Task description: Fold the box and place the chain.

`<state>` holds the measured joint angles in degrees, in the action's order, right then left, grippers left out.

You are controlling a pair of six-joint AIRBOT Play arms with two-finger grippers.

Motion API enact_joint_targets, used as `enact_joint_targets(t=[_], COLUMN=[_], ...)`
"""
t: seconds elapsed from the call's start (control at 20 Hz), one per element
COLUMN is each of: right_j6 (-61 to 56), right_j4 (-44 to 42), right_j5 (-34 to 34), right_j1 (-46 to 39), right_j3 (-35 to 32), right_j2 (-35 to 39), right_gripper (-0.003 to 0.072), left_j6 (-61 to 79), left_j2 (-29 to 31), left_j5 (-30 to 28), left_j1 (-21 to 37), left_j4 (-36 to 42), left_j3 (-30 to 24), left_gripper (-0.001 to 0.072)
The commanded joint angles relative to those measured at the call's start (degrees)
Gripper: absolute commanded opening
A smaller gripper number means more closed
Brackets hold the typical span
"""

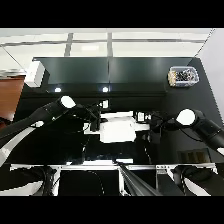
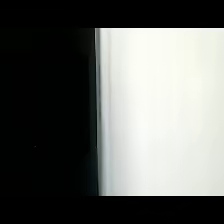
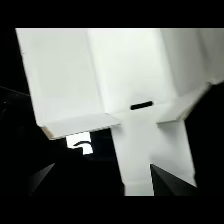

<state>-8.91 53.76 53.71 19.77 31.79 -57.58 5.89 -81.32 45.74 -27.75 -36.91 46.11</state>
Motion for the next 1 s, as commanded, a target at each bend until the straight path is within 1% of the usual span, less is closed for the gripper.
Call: enact_joint_targets(t=[0.0, 0.15, 0.3, 0.6, 0.95], right_j6=[3.96, 9.38, 10.49, 10.97, 10.95], right_j4=[-3.32, -7.72, -8.17, -9.81, -9.55], right_j5=[-1.46, -2.32, -4.52, -12.09, -12.35], right_j1=[2.08, 2.89, 4.11, 9.64, 9.22], right_j3=[-1.49, -1.53, -1.53, -2.05, -2.03], right_j2=[-2.34, -4.61, -5.77, -7.26, -6.73], right_gripper=[0.0667, 0.0667, 0.0667, 0.0667, 0.0667], left_j6=[0.33, 0.33, 0.35, 0.33, 0.31], left_j2=[-0.28, -0.28, -0.28, -0.66, -1.16], left_j5=[-0.22, 0.15, 4.00, 2.86, 2.71], left_j1=[-0.04, -0.07, -0.07, -0.04, -0.04], left_j4=[-0.15, -0.15, -0.42, -2.34, -3.19], left_j3=[-0.02, -0.02, 1.07, 1.64, 1.64], left_gripper=[0.0024, 0.0025, 0.0025, 0.0025, 0.0024])
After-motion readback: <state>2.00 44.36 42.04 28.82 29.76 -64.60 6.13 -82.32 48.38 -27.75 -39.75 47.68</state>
